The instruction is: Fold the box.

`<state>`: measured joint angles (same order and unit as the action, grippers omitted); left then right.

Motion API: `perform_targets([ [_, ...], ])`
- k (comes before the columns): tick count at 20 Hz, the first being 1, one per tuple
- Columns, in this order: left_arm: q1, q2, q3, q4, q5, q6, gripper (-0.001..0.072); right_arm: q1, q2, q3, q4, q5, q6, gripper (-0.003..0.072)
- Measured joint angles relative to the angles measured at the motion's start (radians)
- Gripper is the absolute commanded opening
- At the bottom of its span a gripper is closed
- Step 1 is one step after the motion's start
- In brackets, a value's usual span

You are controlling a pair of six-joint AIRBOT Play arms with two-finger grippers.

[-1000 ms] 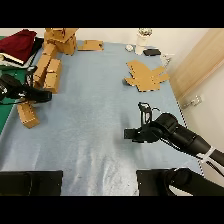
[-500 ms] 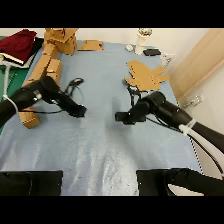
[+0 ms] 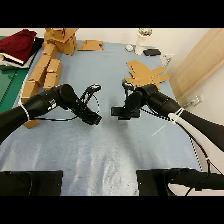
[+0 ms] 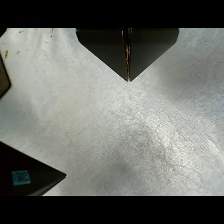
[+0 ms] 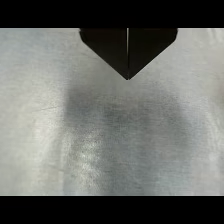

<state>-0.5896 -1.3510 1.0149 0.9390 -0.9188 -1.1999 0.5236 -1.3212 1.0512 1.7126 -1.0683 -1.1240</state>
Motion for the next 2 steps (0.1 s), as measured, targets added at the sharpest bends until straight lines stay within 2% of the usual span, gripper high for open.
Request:
perform_targets([
  [2, -0.005, 0.000, 0.000, 0.000, -0.002, -0.002, 0.0013, 0.000, -0.003, 0.002, 0.003, -0.007, -0.001, 0.0005],
])
